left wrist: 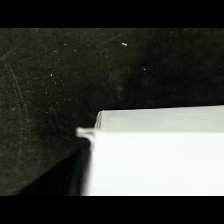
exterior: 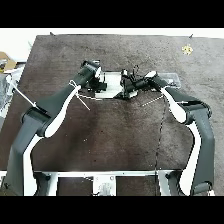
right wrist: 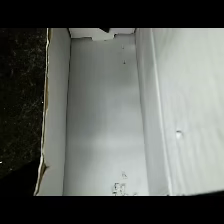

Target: Fold the box and place the chain.

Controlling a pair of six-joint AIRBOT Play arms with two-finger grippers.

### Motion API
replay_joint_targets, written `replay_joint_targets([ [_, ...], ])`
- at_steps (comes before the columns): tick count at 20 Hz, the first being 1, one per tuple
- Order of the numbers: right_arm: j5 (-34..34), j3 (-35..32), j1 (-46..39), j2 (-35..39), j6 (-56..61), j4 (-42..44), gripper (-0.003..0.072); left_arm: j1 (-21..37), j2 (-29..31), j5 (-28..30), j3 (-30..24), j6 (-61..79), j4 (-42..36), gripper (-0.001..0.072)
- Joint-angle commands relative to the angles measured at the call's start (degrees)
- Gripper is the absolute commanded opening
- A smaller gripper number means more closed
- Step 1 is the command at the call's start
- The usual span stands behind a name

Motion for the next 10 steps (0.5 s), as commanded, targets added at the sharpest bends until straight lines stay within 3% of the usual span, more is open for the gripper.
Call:
replay_joint_targets([
  [1, 0.02, 0.02, 0.04, 0.04, 0.00, 0.00, 0.0442, -0.02, -0.68, 0.07, 0.07, -0.98, 0.28, 0.0139],
  [3, 0.04, 0.02, 0.04, 0.04, 0.00, 0.00, 0.0442, -0.02, -0.81, 0.28, 0.07, -1.01, 0.20, 0.0130],
  [4, 0.04, 0.02, 0.04, 0.04, 0.00, 0.00, 0.0442, -0.02, -0.85, 0.28, 0.07, -1.01, 0.28, 0.0077],
  [8, 0.04, 0.02, 0.04, 0.04, 0.00, 0.00, 0.0442, -0.02, -1.14, -0.04, 0.07, -1.66, -0.13, 0.0009],
  [10, 0.04, 0.02, 0.04, 0.04, 0.00, 0.00, 0.0442, -0.02, -1.14, -0.28, 0.07, -2.05, -0.24, 0.0008],
])
